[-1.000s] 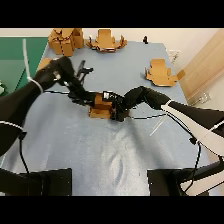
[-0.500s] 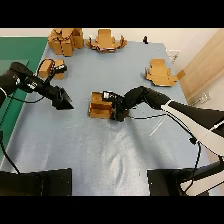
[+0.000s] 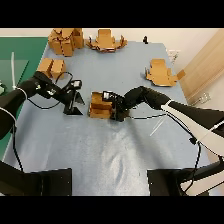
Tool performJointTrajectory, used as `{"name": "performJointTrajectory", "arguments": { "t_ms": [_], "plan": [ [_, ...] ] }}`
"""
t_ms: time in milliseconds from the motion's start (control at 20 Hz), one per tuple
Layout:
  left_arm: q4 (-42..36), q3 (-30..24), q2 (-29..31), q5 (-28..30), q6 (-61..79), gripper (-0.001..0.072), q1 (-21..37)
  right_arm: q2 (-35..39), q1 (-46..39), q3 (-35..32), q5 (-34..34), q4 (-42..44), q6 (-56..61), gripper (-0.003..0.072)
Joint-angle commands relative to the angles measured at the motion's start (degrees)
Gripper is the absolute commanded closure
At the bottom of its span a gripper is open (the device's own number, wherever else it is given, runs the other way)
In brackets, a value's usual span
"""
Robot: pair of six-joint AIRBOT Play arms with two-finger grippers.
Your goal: Fold the box.
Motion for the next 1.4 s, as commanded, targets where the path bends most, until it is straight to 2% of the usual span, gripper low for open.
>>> {"name": "performJointTrajectory", "arguments": {
  "t_ms": [0,500,1150,1350],
  "plan": [
    [-0.17,0.00,-1.51,6.49,2.12,0.0019,-3.26,-0.02,0.04,0.00,0.00,0.02,0.02,0.0173],
    [-3.17,-0.02,-1.86,3.41,3.65,0.0019,-4.98,-0.02,0.04,0.00,0.00,0.02,0.02,0.0172],
    [-3.10,0.04,-2.89,5.70,3.21,0.0020,-6.64,-0.02,0.04,0.02,0.02,0.02,0.02,0.0173],
    [-2.89,0.04,-2.89,4.72,2.75,0.0021,-6.69,-0.02,0.02,0.02,0.02,0.02,0.00,0.0173]
  ]
}}
